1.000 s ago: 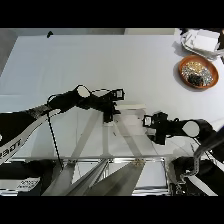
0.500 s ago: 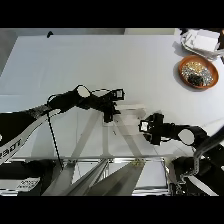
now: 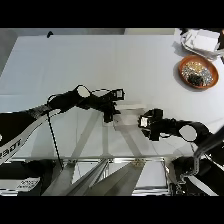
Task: Fold the box and place the chain.
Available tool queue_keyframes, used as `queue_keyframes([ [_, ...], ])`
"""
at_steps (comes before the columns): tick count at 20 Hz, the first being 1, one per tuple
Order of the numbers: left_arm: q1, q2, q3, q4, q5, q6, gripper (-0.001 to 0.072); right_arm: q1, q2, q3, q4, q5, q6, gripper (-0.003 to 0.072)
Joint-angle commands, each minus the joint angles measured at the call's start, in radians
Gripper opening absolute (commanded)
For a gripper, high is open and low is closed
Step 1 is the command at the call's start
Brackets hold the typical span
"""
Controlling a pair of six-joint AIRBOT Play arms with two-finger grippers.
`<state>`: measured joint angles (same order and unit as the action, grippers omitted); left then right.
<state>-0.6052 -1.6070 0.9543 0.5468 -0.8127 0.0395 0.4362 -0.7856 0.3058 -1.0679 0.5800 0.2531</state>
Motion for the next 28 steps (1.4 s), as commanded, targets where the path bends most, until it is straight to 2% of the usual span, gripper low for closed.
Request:
queue_keyframes([
  [1,-0.001,0.000,0.000,0.000,-0.001,0.000,0.0012,-0.045,0.001,0.022,0.000,0.011,-0.002,0.0682],
  [9,-0.001,0.000,0.000,0.000,-0.003,0.000,0.0012,-0.137,0.000,0.027,0.150,0.015,-0.288,0.0686],
  [14,-0.001,0.000,0.000,0.000,-0.003,0.000,0.0012,-0.177,-0.033,0.027,0.266,0.017,-0.385,0.0686],
  [19,-0.001,0.000,0.000,0.000,-0.004,0.000,0.0012,-0.281,-0.105,0.033,0.370,0.095,-0.539,0.0685],
  [22,-0.001,0.000,0.000,0.000,-0.004,0.000,0.0012,-0.332,-0.142,0.069,0.434,0.144,-0.642,0.0685],
  [28,-0.001,0.000,0.000,0.000,-0.007,0.000,0.0012,-0.339,-0.287,0.183,0.444,0.202,-0.707,0.0685],
])
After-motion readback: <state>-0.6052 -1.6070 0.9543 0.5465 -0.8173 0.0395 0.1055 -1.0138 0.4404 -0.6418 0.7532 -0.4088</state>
